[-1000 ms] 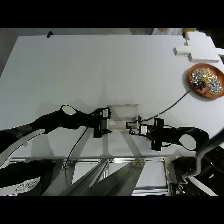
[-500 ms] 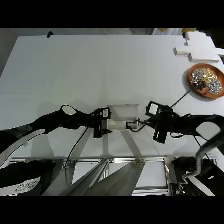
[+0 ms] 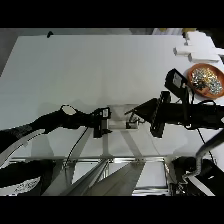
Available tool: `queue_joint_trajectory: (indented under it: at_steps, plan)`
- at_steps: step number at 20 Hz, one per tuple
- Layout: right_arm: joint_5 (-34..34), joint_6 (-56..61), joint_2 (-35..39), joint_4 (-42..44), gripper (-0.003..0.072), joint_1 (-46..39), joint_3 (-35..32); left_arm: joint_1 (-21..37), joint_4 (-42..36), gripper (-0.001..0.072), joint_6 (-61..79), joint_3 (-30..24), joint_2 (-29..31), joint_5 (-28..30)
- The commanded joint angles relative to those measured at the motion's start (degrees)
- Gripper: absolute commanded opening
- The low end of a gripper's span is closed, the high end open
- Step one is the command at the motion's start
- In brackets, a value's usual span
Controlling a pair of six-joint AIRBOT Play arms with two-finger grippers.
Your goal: Fold the box and place the chain.
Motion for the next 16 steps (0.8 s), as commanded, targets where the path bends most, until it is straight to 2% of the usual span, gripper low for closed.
queue_joint_trajectory:
  at_steps: [1, 4, 8, 12, 16]
  plan:
    - [-2.1, -2.3, -2.1, 8.6, 0.0015, 0.0, 0.7, 0.0, 0.0, 0.0137, 0.0, 0.0, 0.0, 0.0]
    - [0.8, -2.3, -5.8, 4.7, 0.0016, 0.0, 0.6, 0.0, 0.0, 0.0137, 0.0, 0.0, 0.0, 0.0]
    - [4.9, -4.2, -13.0, 4.1, 0.0016, 3.0, 0.6, 0.0, 0.0, 0.0137, 0.0, 0.0, 0.0, 0.0]
    - [1.7, -4.0, -18.8, -1.1, 0.0017, 6.9, 0.6, 0.0, 0.0, 0.0137, 0.0, 0.0, 0.0, 0.0]
    - [-1.7, -4.0, -23.1, -1.0, 0.0020, 9.1, 0.6, 0.0, 0.0, 0.0137, 0.0, 0.0, 0.0, 0.0]
